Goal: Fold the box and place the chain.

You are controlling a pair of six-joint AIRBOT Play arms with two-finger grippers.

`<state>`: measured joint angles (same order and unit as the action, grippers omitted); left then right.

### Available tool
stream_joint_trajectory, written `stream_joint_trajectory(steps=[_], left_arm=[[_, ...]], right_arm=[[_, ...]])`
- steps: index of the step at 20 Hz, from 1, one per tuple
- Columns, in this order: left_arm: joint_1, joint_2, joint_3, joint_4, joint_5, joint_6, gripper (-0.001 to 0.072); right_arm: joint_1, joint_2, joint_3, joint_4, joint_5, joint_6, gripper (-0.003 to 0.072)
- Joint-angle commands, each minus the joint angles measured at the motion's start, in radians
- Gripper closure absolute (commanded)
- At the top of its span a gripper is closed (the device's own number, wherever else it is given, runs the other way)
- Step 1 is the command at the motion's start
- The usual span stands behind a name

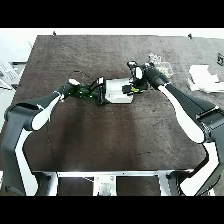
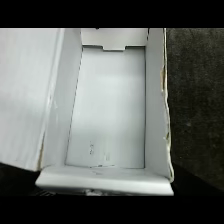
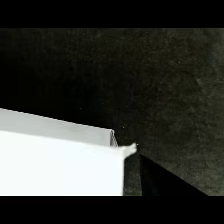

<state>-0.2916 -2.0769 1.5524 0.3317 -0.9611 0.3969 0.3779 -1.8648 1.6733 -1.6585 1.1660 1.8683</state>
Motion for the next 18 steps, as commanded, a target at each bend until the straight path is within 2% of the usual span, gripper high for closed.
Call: stream_joint_trajectory(steps=[1,3,9,10,13,14,18], left_arm=[[0.001,0.001,0.0,0.0,-0.001,0.0,0.0195],[0.001,0.001,0.0,0.0,0.0,0.0,0.0195],[0.001,0.001,0.0,0.0,-0.001,0.0,0.0195],[0.001,0.001,0.0,0.0,0.0,0.0,0.0196],[0.001,0.001,0.0,0.0,0.0,0.0,0.0196],[0.001,0.001,0.0,0.0,-0.001,0.0,0.0195],[0.001,0.001,0.0,0.0,0.0,0.0,0.0195]], right_arm=[[0.003,-0.014,0.013,-0.029,0.029,0.037,0.028],[0.008,-0.019,0.016,-0.029,0.03,0.037,0.0283],[0.014,-0.024,0.017,-0.029,0.033,0.07,0.0355],[0.02,-0.024,0.017,-0.029,0.034,0.07,0.0399],[0.035,-0.024,0.017,-0.029,0.037,0.07,0.0438],[0.04,-0.024,0.017,-0.029,0.037,0.071,0.0507],[0.045,-0.033,0.017,-0.019,0.048,0.089,0.0559]])
